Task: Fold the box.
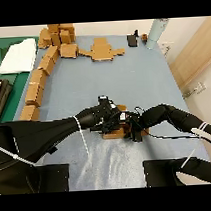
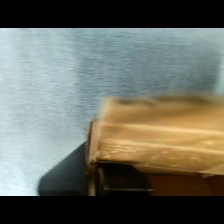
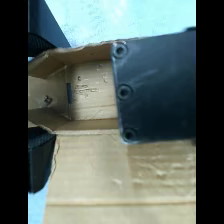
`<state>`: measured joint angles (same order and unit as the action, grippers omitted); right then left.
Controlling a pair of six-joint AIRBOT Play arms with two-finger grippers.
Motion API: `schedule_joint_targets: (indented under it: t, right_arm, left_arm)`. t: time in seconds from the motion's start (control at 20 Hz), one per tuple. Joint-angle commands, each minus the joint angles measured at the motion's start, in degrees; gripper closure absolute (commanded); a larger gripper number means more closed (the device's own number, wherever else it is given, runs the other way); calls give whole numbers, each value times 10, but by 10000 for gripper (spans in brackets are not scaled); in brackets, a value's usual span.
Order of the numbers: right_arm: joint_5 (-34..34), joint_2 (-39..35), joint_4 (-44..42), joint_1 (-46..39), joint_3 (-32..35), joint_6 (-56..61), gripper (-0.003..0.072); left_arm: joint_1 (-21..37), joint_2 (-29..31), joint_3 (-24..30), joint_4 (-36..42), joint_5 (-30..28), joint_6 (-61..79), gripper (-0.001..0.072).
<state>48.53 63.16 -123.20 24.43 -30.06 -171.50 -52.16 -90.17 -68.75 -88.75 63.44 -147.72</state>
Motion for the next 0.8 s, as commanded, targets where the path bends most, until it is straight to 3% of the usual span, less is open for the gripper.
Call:
schedule_joint_targets:
  t: [0.0, 0.5, 0.55, 0.6, 0.65, 0.75]
  right_arm:
    - [0, 0, 0, 0, 0, 0, 189]
    - [0, 0, 0, 0, 0, 0, 189]
    - [0, 0, 0, 0, 0, 0, 190]
    - [0, 0, 0, 0, 0, 0, 189]
    - [0, 0, 0, 0, 0, 0, 190]
    - [0, 0, 0, 0, 0, 0, 189]
  left_arm:
    - [0, -2, -1, 0, -22, -6, 696]
    - [0, -2, -1, 2, 13, 6, 694]
    - [0, -2, -1, 2, 16, 13, 571]
    - [0, -2, -1, 2, 17, 12, 265]
    - [0, -2, -1, 2, 17, 10, 177]
    - [0, -2, -1, 2, 17, 11, 177]
